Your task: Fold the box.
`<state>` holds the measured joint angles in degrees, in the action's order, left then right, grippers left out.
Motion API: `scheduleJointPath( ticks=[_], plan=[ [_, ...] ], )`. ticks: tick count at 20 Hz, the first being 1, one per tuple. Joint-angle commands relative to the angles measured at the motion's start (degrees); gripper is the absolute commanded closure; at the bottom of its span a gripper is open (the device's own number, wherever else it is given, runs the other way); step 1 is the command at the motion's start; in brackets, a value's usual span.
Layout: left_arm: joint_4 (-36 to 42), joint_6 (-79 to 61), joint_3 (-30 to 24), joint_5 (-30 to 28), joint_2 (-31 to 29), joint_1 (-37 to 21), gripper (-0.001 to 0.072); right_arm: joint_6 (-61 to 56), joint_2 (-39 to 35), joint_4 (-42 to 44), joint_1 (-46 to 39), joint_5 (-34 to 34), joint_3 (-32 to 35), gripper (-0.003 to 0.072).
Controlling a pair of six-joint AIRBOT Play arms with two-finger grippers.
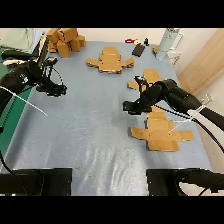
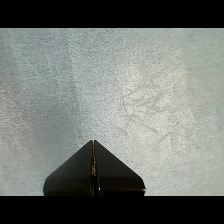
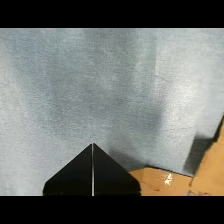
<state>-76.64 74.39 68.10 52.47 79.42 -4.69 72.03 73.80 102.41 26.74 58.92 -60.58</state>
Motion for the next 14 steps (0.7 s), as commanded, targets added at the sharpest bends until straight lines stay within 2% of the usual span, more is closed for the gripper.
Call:
scheduleJointPath(
  ticks=[1, 3, 4, 7, 8, 9, 10, 11, 14],
  plan=[
    [-0.02, -0.02, 0.04, 0.00, 0.00, -0.04, 0.0696, -0.35, 0.11, 1.25, 0.04, -1.22, -0.04, 0.0680],
    [0.07, -0.02, 0.04, -0.02, 0.00, 0.04, 0.0696, -3.43, 0.09, 1.55, -0.02, -0.68, -0.20, 0.0680],
    [1.11, 0.00, 0.04, -0.46, 0.00, 0.04, 0.0696, -4.79, 0.02, -0.42, -0.55, 1.66, -1.16, 0.0681],
    [6.34, 0.02, 0.04, -2.40, 0.00, 0.04, 0.0697, -8.09, -1.27, -15.76, -4.50, 17.00, -6.75, 0.0674],
    [8.28, 0.00, 0.04, -2.43, 0.00, 0.04, 0.0696, -8.15, -1.81, -22.82, -6.71, 23.41, -8.39, 0.0641],
    [10.54, 0.02, 0.04, -2.34, 0.00, 0.04, 0.0696, -8.13, -2.29, -29.62, -9.33, 28.83, -9.14, 0.0503],
    [12.63, 0.02, 0.04, -2.14, 0.00, 0.04, 0.0696, -7.87, -2.62, -34.82, -12.72, 33.35, -9.14, 0.0315],
    [14.32, 0.02, 0.04, -2.05, 0.00, 0.04, 0.0696, -5.22, -2.62, -36.52, -16.98, 36.17, -8.94, 0.0233],
    [20.65, 0.02, 0.04, -1.38, 0.00, 0.07, 0.0696, 2.73, -2.62, -33.51, -30.62, 35.80, -6.34, 0.0233]
  ],
)
